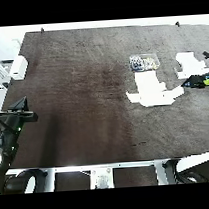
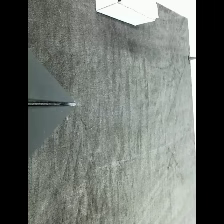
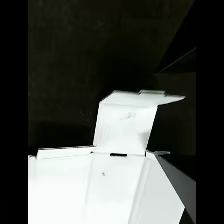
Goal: Fold the box and place the chain.
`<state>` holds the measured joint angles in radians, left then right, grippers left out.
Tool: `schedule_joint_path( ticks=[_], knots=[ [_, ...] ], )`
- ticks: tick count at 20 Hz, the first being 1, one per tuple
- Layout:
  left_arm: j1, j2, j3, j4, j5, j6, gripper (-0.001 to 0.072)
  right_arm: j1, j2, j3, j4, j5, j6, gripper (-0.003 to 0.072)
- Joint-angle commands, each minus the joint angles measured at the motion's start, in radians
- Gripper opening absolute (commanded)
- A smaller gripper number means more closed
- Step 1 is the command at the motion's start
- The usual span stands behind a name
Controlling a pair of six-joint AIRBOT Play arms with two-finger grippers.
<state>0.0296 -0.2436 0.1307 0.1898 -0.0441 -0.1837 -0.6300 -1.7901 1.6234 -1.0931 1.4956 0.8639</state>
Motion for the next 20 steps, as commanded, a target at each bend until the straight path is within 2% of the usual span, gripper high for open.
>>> schedule_joint_path(
  ticks=[1, 13, 15, 16, 17, 18, 19, 20],
  knots=[
    [0.001, 0.001, 0.0, 0.0, 0.0, 0.0, 0.0023, 0.035, -0.046, 0.015, -0.035, 0.013, -0.011, 0.0559],
    [0.001, 0.001, 0.0, 0.0, 0.0, 0.0, 0.0023, 0.074, -0.136, 0.015, -0.017, 0.036, -0.047, 0.0557],
    [0.001, 0.0, 0.0, 0.0, 0.0, 0.0, 0.0022, 0.074, -0.145, 0.014, 0.019, 0.035, -0.064, 0.0496],
    [0.001, 0.001, 0.0, 0.0, 0.0, 0.0, 0.0022, 0.074, -0.149, 0.014, 0.019, 0.036, -0.064, 0.0488],
    [0.001, 0.001, 0.0, 0.0, 0.0, 0.0, 0.0022, 0.074, -0.154, 0.014, 0.019, 0.045, -0.063, 0.0421],
    [0.001, 0.001, 0.0, 0.0, 0.0, 0.0, 0.0022, 0.073, -0.157, 0.014, 0.019, 0.057, -0.063, 0.0402],
    [0.001, 0.001, 0.0, 0.0, 0.0, 0.0, 0.0022, 0.072, -0.159, 0.013, 0.019, 0.088, -0.063, 0.0302],
    [0.001, 0.0, 0.0, 0.0, 0.0, 0.0, 0.0023, 0.072, -0.159, 0.013, 0.019, 0.114, -0.064, 0.0168]
  ],
)
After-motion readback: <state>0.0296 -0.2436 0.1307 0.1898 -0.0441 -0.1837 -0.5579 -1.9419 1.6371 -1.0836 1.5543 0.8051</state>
